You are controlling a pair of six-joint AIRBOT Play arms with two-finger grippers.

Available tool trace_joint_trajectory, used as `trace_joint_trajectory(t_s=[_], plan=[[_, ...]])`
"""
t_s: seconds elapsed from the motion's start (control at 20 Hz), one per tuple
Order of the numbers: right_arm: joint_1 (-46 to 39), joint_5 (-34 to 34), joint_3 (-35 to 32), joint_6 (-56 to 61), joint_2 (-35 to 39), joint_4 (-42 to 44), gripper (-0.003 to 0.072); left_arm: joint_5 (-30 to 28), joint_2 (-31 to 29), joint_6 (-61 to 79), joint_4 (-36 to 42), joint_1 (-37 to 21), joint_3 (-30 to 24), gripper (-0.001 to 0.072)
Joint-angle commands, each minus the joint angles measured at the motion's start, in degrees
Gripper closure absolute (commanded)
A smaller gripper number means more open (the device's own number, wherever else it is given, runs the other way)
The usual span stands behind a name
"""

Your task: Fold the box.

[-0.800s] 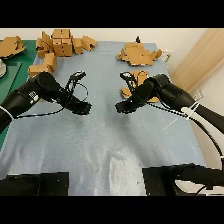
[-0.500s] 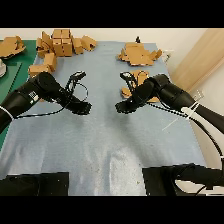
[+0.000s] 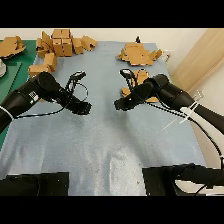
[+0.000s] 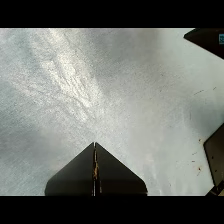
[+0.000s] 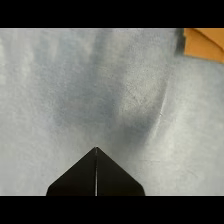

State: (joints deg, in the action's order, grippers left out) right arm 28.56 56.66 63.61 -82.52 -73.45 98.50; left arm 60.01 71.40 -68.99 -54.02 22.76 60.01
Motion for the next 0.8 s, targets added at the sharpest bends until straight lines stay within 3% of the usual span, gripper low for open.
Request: trace_joint_trajectory(t_s=[0.0,0.15,0.2,0.3,0.4,0.5,0.6,0.65,0.7,0.75], plan=[[0.07,-1.60,-0.02,0.57,-0.15,0.55,0.0682,-1.92,0.04,0.15,0.02,0.02,0.04,0.0698],[-0.02,-0.50,-0.24,0.66,-0.87,-0.24,0.0683,-4.15,0.04,0.15,0.00,0.02,0.04,0.0698],[-0.37,-0.79,-0.17,2.19,-1.03,-3.87,0.0683,-4.11,0.04,0.15,0.02,0.02,0.04,0.0698],[-3.17,0.24,1.09,6.78,-1.14,-15.98,0.0683,-9.64,0.04,0.15,0.96,0.07,0.07,0.0697],[-11.91,2.86,4.37,9.49,-1.62,-25.73,0.0682,-14.80,0.04,0.13,1.31,0.07,0.07,0.0698],[-24.94,2.89,8.68,9.25,-3.17,-21.33,0.0682,-16.02,0.04,0.13,1.29,0.09,0.04,0.0698],[-39.60,0.39,13.00,1.62,-6.12,-7.08,0.0678,-16.35,0.04,0.15,1.36,0.09,0.04,0.0698],[-45.51,-0.79,14.58,-2.19,-7.87,0.57,0.0564,-16.59,0.04,0.13,1.70,0.11,0.04,0.0698],[-51.10,-1.90,15.98,-5.33,-9.92,8.15,0.0366,-16.59,0.04,0.13,1.75,0.11,0.04,0.0697],[-55.67,-3.02,17.11,-8.11,-12.17,13.90,0.0259,-16.59,0.04,0.15,1.75,0.09,0.04,0.0697]])
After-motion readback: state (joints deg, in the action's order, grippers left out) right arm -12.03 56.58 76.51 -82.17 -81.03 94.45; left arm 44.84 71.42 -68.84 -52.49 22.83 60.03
